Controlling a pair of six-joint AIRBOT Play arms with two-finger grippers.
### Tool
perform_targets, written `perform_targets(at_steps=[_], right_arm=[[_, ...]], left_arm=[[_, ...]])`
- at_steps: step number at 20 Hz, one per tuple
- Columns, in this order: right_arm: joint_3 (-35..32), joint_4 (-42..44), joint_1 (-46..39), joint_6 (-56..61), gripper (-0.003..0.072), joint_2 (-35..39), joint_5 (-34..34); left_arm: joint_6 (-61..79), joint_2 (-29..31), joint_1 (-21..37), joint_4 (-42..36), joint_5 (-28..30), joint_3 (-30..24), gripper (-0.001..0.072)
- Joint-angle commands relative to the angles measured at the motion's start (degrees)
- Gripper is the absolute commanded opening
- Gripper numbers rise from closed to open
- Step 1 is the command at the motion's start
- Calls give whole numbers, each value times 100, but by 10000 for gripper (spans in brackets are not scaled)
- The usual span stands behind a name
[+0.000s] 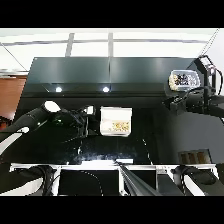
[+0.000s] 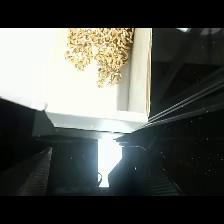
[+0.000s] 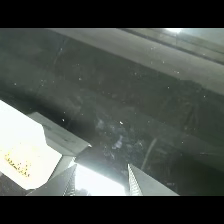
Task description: Fold the box and place the chain.
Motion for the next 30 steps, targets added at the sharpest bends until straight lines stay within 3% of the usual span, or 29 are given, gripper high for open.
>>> perform_targets(at_steps=[1,8,27,30], right_arm=[[7,9,2,-4,388,2,-39],[7,11,2,-4,388,2,-39],[7,11,2,-4,388,2,-39],[7,9,2,-4,388,2,-39]], left_arm=[[61,-98,-216,-52,46,20,712],[59,-98,-334,-177,426,26,712],[61,-599,-461,-101,184,540,710],[63,-599,-459,138,81,538,680]])
